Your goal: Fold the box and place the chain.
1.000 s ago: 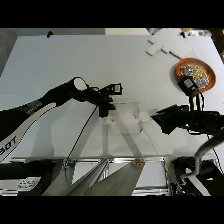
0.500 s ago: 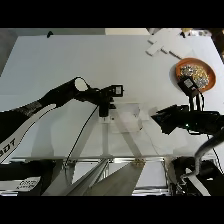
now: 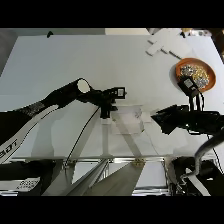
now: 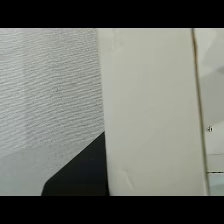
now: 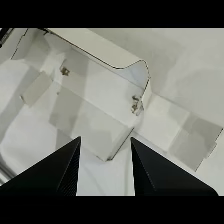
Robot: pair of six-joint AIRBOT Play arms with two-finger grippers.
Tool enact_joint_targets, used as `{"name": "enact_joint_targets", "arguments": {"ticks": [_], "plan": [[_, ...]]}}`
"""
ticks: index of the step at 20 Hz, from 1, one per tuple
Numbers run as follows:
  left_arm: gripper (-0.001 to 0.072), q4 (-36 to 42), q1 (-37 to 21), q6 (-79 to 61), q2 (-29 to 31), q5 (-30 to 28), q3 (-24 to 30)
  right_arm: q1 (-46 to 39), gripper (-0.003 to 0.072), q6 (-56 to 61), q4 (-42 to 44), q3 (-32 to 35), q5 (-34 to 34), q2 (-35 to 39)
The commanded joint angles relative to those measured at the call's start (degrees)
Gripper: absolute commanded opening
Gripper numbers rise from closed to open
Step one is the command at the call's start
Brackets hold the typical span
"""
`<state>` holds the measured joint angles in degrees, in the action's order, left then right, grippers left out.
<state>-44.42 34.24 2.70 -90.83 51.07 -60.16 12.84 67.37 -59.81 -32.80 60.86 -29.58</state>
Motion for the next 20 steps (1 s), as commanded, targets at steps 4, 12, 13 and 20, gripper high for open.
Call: {"name": "enact_joint_targets", "arguments": {"ticks": [4, 12, 13, 20], "plan": [[0.0012, -0.17, 0.07, 0.15, -0.04, 0.63, 0.04, 0.02, 0.0013, -15.8, 0.33, 1.18, 0.04, -0.37], [0.0012, -0.13, 0.09, 0.15, -0.04, 0.63, 0.04, 0.92, 0.0016, -47.1, 4.15, 5.92, -0.33, -13.92], [0.0011, -0.13, 0.07, 0.13, -0.04, 0.63, 0.04, 1.84, 0.0018, -47.12, 3.82, 5.92, -1.57, -15.32], [0.0011, -0.11, 0.07, 0.15, -0.04, 0.63, 0.04, 9.77, 0.0666, -47.28, 0.74, 12.48, -11.5, -16.13]]}}
